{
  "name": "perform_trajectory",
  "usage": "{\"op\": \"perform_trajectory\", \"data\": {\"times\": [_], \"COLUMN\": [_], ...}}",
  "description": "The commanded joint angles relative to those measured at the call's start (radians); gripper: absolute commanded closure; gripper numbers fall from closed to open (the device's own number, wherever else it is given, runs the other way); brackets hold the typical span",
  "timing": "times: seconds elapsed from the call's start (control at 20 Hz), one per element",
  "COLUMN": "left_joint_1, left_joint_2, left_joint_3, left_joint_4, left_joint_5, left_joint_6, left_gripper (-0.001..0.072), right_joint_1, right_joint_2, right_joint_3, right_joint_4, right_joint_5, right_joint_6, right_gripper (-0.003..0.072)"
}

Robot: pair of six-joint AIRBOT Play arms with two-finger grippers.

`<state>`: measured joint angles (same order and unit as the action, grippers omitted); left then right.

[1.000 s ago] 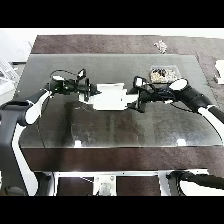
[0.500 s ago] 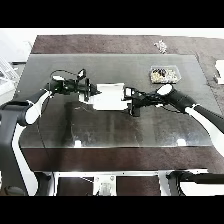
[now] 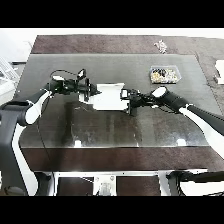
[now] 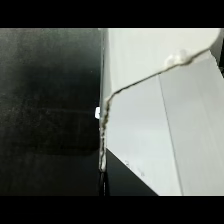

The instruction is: Fold the box and place the chain.

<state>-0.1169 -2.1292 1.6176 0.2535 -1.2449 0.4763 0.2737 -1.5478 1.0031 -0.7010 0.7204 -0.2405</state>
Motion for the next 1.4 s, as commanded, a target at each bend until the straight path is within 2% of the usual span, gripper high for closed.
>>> {"op": "perform_trajectory", "data": {"times": [0.0, 0.1, 0.5, 0.6, 0.75, 0.9, 1.35], "left_joint_1": [0.0, 0.0, 0.0, 0.0, 0.0, 0.0, 0.0], "left_joint_2": [0.0, 0.0, 0.001, 0.0, 0.001, 0.001, 0.001], "left_joint_3": [0.001, 0.001, 0.001, 0.001, 0.001, 0.001, 0.001], "left_joint_4": [0.0, 0.0, 0.0, 0.0, 0.0, 0.0, 0.0], "left_joint_5": [0.0, 0.0, 0.0, 0.0, 0.0, 0.0, 0.0], "left_joint_6": [0.0, 0.0, 0.0, 0.0, 0.0, 0.0, 0.0], "left_gripper": [0.0687, 0.0688, 0.0688, 0.0688, 0.0688, 0.0687, 0.0687], "right_joint_1": [-0.018, -0.04, -0.124, -0.142, -0.156, -0.171, -0.177], "right_joint_2": [-0.003, -0.003, -0.008, -0.035, -0.073, -0.125, -0.225], "right_joint_3": [0.002, 0.006, 0.061, 0.095, 0.145, 0.207, 0.326], "right_joint_4": [0.087, 0.145, 0.178, 0.178, 0.177, 0.177, 0.131], "right_joint_5": [-0.032, -0.028, 0.118, 0.184, 0.203, 0.274, 0.351], "right_joint_6": [-0.08, -0.119, -0.141, -0.158, -0.165, -0.159, -0.153], "right_gripper": [0.0004, 0.0004, 0.0004, 0.0004, 0.0003, 0.0003, 0.0003]}}
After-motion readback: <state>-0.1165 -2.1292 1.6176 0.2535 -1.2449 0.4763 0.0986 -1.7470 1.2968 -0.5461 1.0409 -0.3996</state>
